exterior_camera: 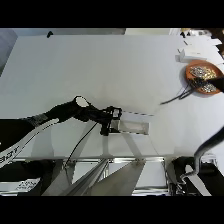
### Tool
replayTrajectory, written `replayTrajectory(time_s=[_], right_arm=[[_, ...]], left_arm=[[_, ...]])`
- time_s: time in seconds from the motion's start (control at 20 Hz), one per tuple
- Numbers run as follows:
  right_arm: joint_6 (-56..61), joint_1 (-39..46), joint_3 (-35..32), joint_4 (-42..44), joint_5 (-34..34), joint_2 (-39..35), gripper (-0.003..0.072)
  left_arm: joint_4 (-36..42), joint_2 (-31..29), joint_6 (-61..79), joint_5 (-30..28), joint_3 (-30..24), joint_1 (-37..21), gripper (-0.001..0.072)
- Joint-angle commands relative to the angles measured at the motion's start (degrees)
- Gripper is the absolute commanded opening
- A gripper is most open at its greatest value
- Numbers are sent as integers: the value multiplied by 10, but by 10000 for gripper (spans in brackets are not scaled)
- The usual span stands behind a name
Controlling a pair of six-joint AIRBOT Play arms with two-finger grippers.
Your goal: Fold the box and place the chain.
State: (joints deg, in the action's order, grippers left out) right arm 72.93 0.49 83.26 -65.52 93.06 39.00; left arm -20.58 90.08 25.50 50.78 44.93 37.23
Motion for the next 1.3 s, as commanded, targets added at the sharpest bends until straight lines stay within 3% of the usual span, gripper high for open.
replayTrajectory(time_s=[0.0, 0.35, 0.5, 0.75, 1.05, 1.25], right_arm=[[3, -48, 0, 5, 23, -42, 22], [5, -103, -2, 60, 21, -78, 22], [0, -107, -15, 62, -16, -77, 23], [-41, -107, -153, 144, -87, -75, 23], [-68, -107, -303, 158, -187, -61, 21], [-112, -107, -376, 195, -203, -34, 21]], left_arm=[[0, 0, 0, 0, 0, 0, 208], [0, 0, 0, 0, 0, 0, 208], [0, 0, 0, 0, 0, 0, 208], [0, 0, 0, 0, 0, 0, 208], [0, 0, 0, 0, 0, 0, 208], [0, 0, 0, 0, 0, 0, 208]])
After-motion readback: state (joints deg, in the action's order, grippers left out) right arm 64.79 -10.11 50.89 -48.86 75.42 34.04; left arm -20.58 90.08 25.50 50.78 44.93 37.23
